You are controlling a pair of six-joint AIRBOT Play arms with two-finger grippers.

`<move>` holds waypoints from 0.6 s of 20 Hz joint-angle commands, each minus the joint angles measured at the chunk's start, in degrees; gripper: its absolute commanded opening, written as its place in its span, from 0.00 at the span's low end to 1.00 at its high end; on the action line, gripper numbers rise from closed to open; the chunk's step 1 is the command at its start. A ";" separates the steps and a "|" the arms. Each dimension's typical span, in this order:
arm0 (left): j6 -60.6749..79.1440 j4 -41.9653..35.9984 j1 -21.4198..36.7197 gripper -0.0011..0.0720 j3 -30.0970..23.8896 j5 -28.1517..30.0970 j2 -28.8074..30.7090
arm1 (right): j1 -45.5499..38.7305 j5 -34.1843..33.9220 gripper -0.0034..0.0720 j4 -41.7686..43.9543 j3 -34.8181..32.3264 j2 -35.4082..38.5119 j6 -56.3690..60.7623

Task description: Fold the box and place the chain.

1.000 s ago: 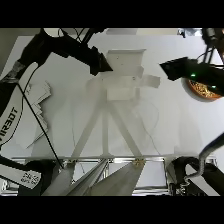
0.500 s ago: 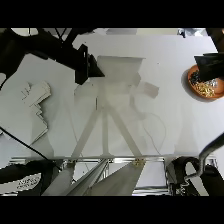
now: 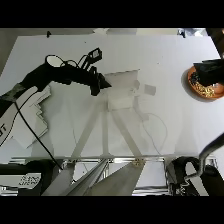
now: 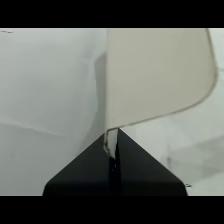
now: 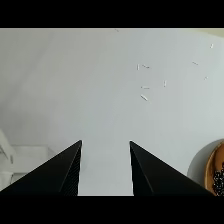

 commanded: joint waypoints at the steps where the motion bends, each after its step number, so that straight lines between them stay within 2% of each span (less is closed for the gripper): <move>1: 7.21 -4.59 0.11 0.02 -0.83 2.91 -5.14 | -0.04 0.48 0.51 -0.13 0.02 -0.98 0.07; 5: 7.63 -2.91 0.31 0.01 -0.52 4.28 -6.05 | -0.04 0.68 0.51 -0.09 0.00 -2.86 0.24; 7: 7.72 -0.24 1.01 0.01 0.20 1.92 -6.05 | -0.04 0.83 0.51 -0.09 0.02 -3.19 0.26; 12: 8.11 0.17 4.22 0.01 3.72 -5.01 -6.16 | -0.04 1.64 0.51 0.42 0.02 -3.23 0.26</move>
